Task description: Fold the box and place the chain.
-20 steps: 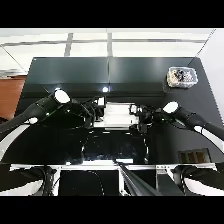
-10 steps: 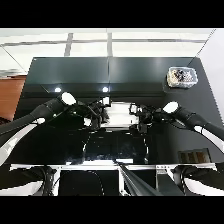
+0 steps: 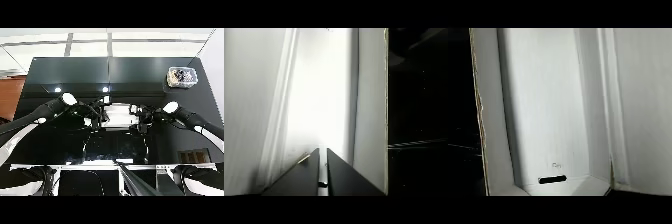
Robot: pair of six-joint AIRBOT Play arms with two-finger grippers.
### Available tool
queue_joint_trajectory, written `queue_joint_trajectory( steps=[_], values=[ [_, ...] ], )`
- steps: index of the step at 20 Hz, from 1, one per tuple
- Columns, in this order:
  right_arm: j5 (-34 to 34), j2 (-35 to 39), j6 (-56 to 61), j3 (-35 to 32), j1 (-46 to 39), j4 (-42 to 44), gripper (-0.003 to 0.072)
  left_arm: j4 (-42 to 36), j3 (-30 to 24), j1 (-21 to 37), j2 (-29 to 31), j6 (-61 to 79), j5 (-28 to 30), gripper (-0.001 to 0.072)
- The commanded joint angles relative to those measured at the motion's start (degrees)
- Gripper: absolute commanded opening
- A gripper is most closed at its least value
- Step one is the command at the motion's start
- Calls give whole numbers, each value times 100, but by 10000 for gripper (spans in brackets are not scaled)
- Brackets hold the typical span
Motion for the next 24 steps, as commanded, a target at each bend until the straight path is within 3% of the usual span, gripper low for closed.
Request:
queue_joint_trajectory(
  steps=[1,2,3,4,5,6,7,11,13,15,17,20,22,24],
  values=[
    [0,2,0,2,7,0,318,0,11,-4,2,-420,7,371],
    [0,0,0,2,7,0,319,155,46,13,11,-566,-4,205],
    [0,0,0,2,7,0,318,365,101,20,22,-706,-28,109],
    [0,0,0,2,7,0,318,455,138,37,31,-938,-31,195],
    [0,0,0,2,7,0,318,457,157,61,42,-1139,-31,342],
    [0,0,0,2,7,0,318,555,208,118,76,-1362,-151,273],
    [0,0,0,2,7,0,318,831,297,197,149,-1434,-439,19],
    [0,0,0,2,7,0,318,1989,387,769,876,-3298,-1040,25],
    [0,0,0,2,7,0,318,3047,352,1202,1281,-4780,-1027,26],
    [0,0,0,2,7,0,318,3617,247,1891,1379,-6896,-1261,26],
    [0,2,0,2,7,0,319,3038,-52,2765,1200,-7978,-1847,28],
    [0,0,0,2,7,0,318,282,-890,3766,761,-6828,-2194,26],
    [2,0,0,2,7,0,318,-566,-1178,3864,428,-6328,-2153,25],
    [2,2,0,2,7,0,318,-509,-1178,3517,225,-6339,-1832,25]
  ],
)
